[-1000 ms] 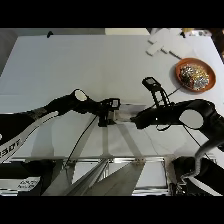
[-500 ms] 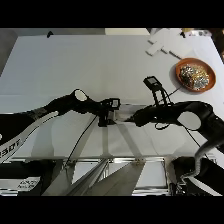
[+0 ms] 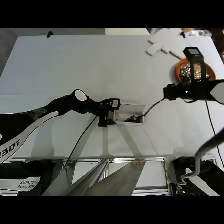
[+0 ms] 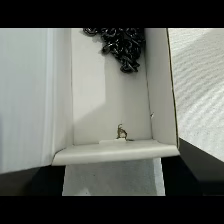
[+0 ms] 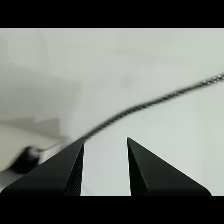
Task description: Fold the box and place the chain.
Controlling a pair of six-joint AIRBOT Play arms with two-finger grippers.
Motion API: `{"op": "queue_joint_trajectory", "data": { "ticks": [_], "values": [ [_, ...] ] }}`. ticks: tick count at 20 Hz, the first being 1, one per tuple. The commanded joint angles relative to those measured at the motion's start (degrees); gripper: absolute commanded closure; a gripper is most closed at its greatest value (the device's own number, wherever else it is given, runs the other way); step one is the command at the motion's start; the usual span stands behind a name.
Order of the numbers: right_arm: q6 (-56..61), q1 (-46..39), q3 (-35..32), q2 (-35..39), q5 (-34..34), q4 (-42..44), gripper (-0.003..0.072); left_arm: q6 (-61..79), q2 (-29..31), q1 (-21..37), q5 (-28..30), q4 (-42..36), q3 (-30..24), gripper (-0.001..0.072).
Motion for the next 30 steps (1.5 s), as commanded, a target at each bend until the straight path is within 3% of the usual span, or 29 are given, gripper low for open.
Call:
{"op": "queue_joint_trajectory", "data": {
  "ticks": [1,4,7,9,16,21,26,30],
  "values": [
    [-3.08,-9.35,0.66,-9.25,1.36,-1.14,0.0362,0.02,-0.02,0.00,0.02,0.00,-0.02,0.0701],
    [-3.52,-9.64,0.79,-19.67,0.42,-0.09,0.0205,0.02,-0.02,0.00,0.00,0.02,-0.02,0.0701],
    [-3.87,-9.62,0.79,-25.64,-2.25,3.10,0.0208,0.02,-0.02,0.00,0.00,0.02,-0.02,0.0701],
    [-3.87,-9.62,0.79,-27.30,-4.59,4.96,0.0260,0.02,-0.02,0.00,0.00,0.02,-0.02,0.0701],
    [-3.87,-9.20,0.92,-27.91,-9.55,4.83,0.0311,0.02,-0.02,0.00,0.00,0.02,-0.02,0.0701],
    [-3.76,-3.98,0.96,-28.85,-12.22,0.83,0.0349,0.02,-0.02,0.00,0.00,0.00,-0.02,0.0701],
    [-0.74,-2.97,0.96,-29.07,-7.72,-4.85,0.0352,0.02,-0.02,0.00,0.00,0.02,-0.02,0.0701],
    [0.76,-2.95,0.96,-29.18,-8.13,-4.76,0.0352,0.02,-0.02,0.00,0.00,0.02,-0.02,0.0701]
  ]
}}
